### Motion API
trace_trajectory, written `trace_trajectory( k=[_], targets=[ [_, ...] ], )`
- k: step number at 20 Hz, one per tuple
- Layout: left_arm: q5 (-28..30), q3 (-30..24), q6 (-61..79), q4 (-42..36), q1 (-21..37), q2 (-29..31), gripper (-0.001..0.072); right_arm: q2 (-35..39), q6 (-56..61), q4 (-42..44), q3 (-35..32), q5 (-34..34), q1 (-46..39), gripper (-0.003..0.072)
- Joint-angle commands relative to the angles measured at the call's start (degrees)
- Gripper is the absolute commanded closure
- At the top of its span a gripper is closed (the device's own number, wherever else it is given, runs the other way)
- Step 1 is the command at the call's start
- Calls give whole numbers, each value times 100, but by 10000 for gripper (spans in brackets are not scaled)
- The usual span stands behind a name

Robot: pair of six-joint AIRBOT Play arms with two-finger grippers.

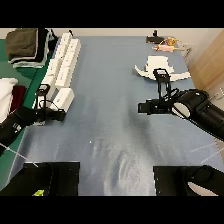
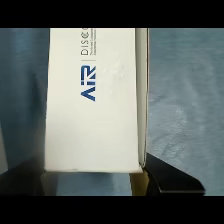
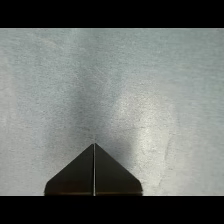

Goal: Fold the box.

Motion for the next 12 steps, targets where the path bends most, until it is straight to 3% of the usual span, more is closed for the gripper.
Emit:
trace_trajectory(
  k=[1, 7, 12],
  targets=[
    [289, 0, -398, 238, 376, -9, 233, -4, 0, 2, 4, 2, -2, 679],
    [949, 199, -387, -229, 164, -839, 233, -4, 0, 2, 4, 2, -2, 679],
    [1115, 940, -387, -382, 33, -1770, 233, -4, 0, 2, 4, 2, -2, 679]
  ],
)
